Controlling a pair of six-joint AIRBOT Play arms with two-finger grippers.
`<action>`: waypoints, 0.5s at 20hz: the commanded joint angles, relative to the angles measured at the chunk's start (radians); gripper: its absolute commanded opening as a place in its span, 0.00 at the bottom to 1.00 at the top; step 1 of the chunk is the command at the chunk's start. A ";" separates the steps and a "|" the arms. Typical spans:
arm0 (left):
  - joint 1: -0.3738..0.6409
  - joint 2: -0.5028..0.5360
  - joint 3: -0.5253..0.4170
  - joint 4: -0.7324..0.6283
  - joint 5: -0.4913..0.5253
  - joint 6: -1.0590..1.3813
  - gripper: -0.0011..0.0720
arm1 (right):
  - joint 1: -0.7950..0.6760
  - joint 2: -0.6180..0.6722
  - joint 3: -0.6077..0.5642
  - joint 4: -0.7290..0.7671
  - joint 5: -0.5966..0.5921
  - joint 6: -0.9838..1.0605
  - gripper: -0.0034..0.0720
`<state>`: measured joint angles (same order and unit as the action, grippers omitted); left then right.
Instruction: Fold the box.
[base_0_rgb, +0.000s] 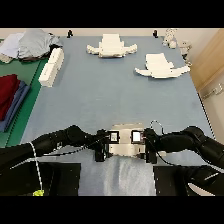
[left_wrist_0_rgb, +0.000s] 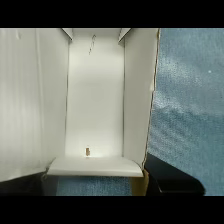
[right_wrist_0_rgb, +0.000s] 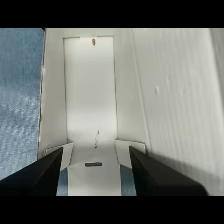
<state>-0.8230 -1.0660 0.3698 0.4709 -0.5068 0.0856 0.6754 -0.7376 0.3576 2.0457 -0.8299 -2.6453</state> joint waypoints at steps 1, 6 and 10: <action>0.000 0.000 0.000 0.000 0.000 0.000 0.64 | 0.000 -0.009 -0.001 0.000 0.008 -0.001 0.98; 0.000 0.000 0.000 0.000 0.000 0.000 0.65 | 0.000 -0.008 0.000 -0.009 -0.009 0.000 0.98; 0.000 0.000 0.000 0.000 0.000 0.000 0.65 | -0.001 0.026 0.001 -0.066 -0.053 0.082 0.71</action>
<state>-0.8230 -1.0660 0.3695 0.4709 -0.5068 0.0856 0.6758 -0.7322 0.3573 2.0205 -0.8497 -2.6316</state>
